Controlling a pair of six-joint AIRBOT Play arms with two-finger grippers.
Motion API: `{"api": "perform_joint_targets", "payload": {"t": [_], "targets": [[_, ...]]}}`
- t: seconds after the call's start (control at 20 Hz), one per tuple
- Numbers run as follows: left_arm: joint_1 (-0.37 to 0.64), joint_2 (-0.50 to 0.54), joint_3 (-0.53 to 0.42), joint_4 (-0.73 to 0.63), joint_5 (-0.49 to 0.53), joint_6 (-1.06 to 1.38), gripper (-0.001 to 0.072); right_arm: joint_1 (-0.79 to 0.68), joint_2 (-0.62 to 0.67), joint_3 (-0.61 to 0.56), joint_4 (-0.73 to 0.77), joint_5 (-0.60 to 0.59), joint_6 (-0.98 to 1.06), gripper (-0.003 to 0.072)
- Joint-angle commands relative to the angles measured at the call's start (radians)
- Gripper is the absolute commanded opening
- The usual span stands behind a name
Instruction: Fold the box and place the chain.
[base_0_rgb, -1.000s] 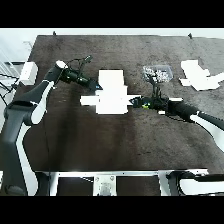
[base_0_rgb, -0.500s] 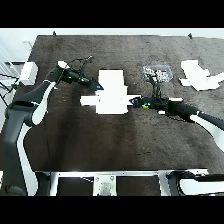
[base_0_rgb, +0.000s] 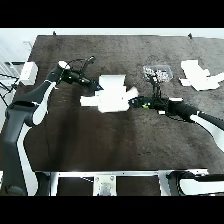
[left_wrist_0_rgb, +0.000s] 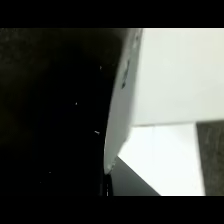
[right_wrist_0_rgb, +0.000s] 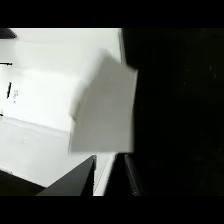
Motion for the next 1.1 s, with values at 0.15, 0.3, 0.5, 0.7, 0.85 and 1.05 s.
{"api": "perform_joint_targets", "payload": {"t": [0.15,0.3,0.5,0.7,0.85,1.05], "targets": [[0.000,0.001,0.001,-0.014,-0.050,0.298,0.0014,-0.021,0.022,0.000,0.026,0.013,0.002,0.0277],[0.001,0.002,0.000,-0.067,-0.090,0.416,0.0011,-0.101,0.074,0.000,0.044,0.080,0.001,0.0277],[0.001,0.034,-0.043,-0.092,-0.089,0.513,0.0011,-0.237,0.138,0.000,0.051,0.206,0.002,0.0277],[0.001,0.066,-0.143,-0.128,0.008,0.623,0.0011,-0.288,0.138,-0.002,0.051,0.267,0.001,0.0276],[0.001,0.064,-0.196,-0.132,0.056,0.678,0.0012,-0.282,0.138,-0.003,0.051,0.267,0.001,0.0276],[0.001,0.061,-0.204,-0.132,0.098,0.762,0.0014,-0.282,0.137,-0.003,0.050,0.267,0.001,0.0276]]}}
